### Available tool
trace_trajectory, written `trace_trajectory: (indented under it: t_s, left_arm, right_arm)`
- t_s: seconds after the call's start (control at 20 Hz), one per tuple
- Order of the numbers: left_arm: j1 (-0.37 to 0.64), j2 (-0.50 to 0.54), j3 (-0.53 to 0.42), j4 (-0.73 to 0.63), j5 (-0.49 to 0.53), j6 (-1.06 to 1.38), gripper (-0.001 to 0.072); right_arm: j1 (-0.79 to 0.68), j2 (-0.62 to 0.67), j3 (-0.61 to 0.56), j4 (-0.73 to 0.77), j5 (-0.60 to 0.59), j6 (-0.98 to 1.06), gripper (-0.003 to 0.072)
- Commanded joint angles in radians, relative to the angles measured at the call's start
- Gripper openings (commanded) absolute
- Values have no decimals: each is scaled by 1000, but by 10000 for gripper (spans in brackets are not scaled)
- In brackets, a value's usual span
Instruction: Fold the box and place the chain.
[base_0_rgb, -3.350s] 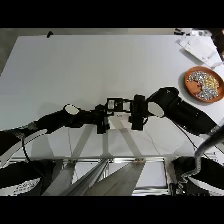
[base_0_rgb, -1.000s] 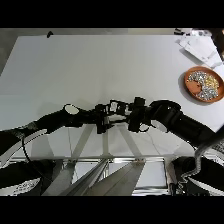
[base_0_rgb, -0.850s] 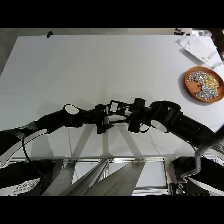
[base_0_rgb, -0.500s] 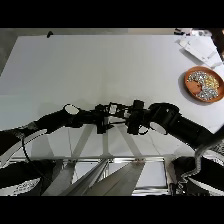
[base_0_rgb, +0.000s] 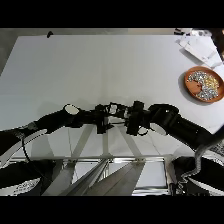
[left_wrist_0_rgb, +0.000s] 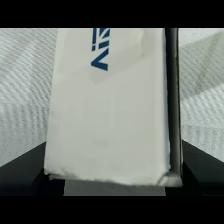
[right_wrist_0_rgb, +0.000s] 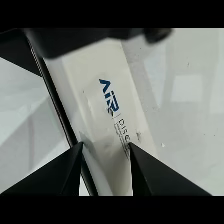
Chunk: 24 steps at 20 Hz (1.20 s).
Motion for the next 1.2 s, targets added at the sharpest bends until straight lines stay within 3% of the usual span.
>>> trace_trajectory:
  t_s: [0.0, 0.7, 0.8, 1.0, 1.15]
  left_arm:
    - [0, 0, 0, 0, 1, 0, 272]
    - [0, 0, 0, 0, 1, 0, 272]
    - [0, 0, 0, 0, 1, 0, 272]
    - [0, 0, 0, 0, 1, 0, 272]
    - [0, 0, 0, 0, 1, 0, 272]
  right_arm:
    - [16, 0, -14, 24, -28, 4, 284]
    - [15, 2, -46, 16, -44, 48, 283]
    - [15, 18, -45, -3, -44, 48, 345]
    - [15, 57, -45, -2, -43, 48, 347]
    - [15, 86, -45, -2, -44, 48, 487]
